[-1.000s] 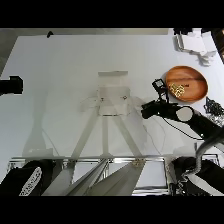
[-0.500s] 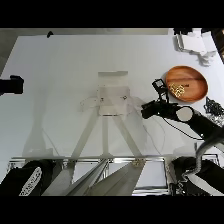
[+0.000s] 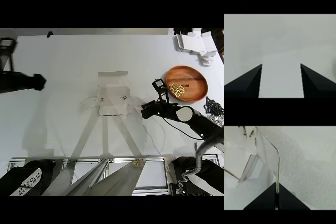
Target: Fold the box and place the chain.
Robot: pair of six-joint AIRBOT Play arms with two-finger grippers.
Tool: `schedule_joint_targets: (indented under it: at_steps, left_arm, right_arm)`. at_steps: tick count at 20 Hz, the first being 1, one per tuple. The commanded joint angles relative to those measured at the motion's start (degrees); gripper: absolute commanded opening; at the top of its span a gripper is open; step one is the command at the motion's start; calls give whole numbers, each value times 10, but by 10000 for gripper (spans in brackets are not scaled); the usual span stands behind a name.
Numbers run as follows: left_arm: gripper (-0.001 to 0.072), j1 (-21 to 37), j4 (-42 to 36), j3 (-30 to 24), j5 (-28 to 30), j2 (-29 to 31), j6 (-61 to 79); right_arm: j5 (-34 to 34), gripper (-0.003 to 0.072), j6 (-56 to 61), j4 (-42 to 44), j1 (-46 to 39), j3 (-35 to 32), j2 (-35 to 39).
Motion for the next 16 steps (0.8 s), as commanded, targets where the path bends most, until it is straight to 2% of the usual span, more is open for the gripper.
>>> schedule_joint_targets:
  at_steps: [1,4,5,7,9,12,16]
  left_arm:
    - [540,-58,-158,99,-36,-153,189]
    - [551,-94,-256,206,-122,-290,377]
    - [622,-102,-287,239,-147,-333,423]
    - [708,-110,-344,288,-162,-402,454]
    - [704,-116,-374,323,-163,-453,454]
    - [704,-130,-408,339,-170,-490,476]
    - [700,-146,-405,339,-170,-494,529]
  right_arm:
    - [0,9,0,0,0,0,0]
    - [0,9,0,0,0,0,0]
    - [0,9,0,0,0,0,0]
    - [0,9,0,0,0,0,0]
    - [0,9,0,0,0,0,0]
    - [0,9,0,0,0,0,0]
    - [0,9,0,0,0,0,0]
